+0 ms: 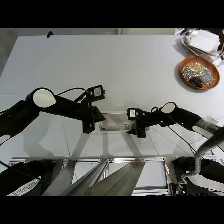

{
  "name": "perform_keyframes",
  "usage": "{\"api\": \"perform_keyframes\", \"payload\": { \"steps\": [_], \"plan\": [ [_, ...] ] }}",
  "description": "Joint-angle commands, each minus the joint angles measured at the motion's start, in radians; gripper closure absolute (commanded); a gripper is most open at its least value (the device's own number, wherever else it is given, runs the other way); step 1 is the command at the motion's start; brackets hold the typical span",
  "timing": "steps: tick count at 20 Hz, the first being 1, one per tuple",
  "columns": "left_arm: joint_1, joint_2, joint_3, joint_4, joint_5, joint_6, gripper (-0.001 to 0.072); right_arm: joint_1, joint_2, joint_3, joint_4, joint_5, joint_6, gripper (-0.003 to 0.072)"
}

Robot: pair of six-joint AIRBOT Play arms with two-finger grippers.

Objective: Fold the box and place the chain.

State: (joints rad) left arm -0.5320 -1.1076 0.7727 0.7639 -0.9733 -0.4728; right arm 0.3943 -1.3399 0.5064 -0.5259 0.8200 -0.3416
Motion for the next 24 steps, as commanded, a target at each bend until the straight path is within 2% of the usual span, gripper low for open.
{"api": "perform_keyframes", "payload": {
  "steps": [1, 3, 7, 12, 16, 19, 21, 24],
  "plan": [
    [-0.005, -0.093, -0.006, -0.04, 0.227, -0.103, 0.0706, -0.001, 0.001, 0.001, 0.0, 0.0, 0.0, 0.0307],
    [-0.005, -0.16, -0.006, -0.054, 0.273, -0.145, 0.0706, -0.001, 0.001, 0.001, 0.0, 0.0, 0.0, 0.0307],
    [-0.006, -0.269, -0.006, -0.053, 0.261, -0.186, 0.0706, -0.001, 0.001, 0.001, 0.0, 0.0, 0.0, 0.0307],
    [-0.005, -0.28, -0.005, -0.051, 0.243, -0.178, 0.0706, -0.001, 0.001, 0.001, 0.0, 0.0, 0.0, 0.0307],
    [-0.003, -0.184, -0.006, 0.022, 0.213, -0.163, 0.0707, -0.001, 0.001, 0.001, 0.0, 0.0, 0.0, 0.0307],
    [-0.003, -0.054, -0.006, 0.185, 0.184, -0.238, 0.0707, -0.001, 0.001, 0.001, 0.0, 0.0, 0.0, 0.0307],
    [-0.003, 0.026, -0.006, 0.291, 0.12, -0.272, 0.0707, -0.001, 0.001, 0.001, 0.0, 0.0, 0.0, 0.0307],
    [-0.004, 0.093, -0.006, 0.349, 0.0, -0.229, 0.0707, -0.001, 0.001, 0.001, 0.0, 0.0, 0.0, 0.0307]
  ]
}}
